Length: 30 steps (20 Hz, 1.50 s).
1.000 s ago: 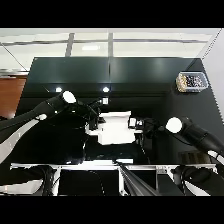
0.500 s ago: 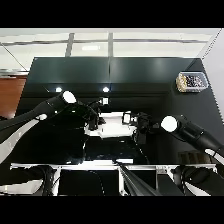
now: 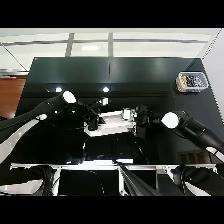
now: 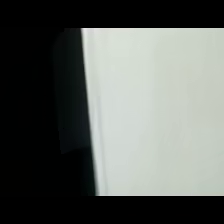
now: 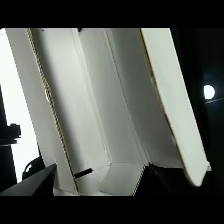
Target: Fold the box and place the chain.
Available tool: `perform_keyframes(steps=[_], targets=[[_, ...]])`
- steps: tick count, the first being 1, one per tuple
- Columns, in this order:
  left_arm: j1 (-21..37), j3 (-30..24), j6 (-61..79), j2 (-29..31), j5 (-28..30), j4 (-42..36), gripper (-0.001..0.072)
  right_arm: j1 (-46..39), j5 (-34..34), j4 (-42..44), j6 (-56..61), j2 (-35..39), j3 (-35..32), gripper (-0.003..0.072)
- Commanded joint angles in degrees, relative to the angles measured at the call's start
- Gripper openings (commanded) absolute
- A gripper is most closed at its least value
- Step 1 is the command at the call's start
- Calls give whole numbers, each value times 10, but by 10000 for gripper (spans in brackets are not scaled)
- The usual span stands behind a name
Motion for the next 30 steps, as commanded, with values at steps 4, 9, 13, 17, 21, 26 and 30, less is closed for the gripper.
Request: perform_keyframes(steps=[4,9,13,17,21,26,30], targets=[[0,0,1,0,0,0,32,-50,9,71,-52,-1,1,699],[0,2,2,5,2,0,32,-65,68,161,-114,-17,-8,699],[0,16,1,5,0,0,31,-64,86,229,-160,-49,-15,699],[0,18,1,5,0,0,32,-65,78,252,-246,-82,-15,699],[0,18,1,4,0,0,32,-65,71,245,-257,-102,-15,698],[0,18,1,4,0,0,32,-65,50,223,-257,-117,-15,698],[0,18,1,4,0,0,33,-65,48,222,-257,-127,-15,698]])
